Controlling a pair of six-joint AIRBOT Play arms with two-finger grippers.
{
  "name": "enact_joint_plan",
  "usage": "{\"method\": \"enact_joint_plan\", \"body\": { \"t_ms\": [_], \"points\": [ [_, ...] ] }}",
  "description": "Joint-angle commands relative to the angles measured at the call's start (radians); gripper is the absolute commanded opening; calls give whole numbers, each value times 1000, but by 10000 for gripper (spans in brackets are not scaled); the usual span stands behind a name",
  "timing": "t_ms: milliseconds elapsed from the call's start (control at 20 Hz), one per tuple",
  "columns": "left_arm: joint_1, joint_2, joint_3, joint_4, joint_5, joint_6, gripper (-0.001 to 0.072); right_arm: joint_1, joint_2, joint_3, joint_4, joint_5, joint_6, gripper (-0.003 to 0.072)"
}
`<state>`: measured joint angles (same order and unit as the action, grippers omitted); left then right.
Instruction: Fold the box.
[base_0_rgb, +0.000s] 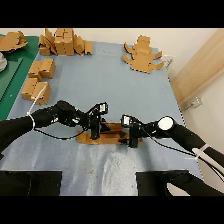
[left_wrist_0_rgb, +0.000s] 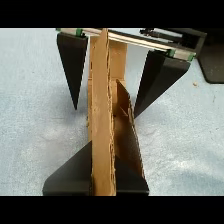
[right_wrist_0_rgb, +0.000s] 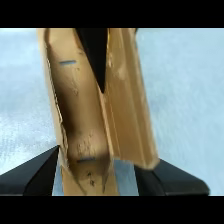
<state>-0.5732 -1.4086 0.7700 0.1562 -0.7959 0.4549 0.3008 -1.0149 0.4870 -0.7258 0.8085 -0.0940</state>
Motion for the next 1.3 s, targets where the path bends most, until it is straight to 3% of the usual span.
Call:
{"method": "enact_joint_plan", "body": {
  "t_ms": [0, 450, 1250],
  "points": [
    [1, 0, 0, 0, 1, 0, 11, -27, -75, 45, 59, 82, -94, 709],
    [0, 0, 0, 0, 0, 0, 11, -27, -64, 43, -43, 93, -90, 705],
    [0, 0, 0, 0, 0, 0, 11, -27, -109, 34, 19, 72, -90, 695]
  ]
}}
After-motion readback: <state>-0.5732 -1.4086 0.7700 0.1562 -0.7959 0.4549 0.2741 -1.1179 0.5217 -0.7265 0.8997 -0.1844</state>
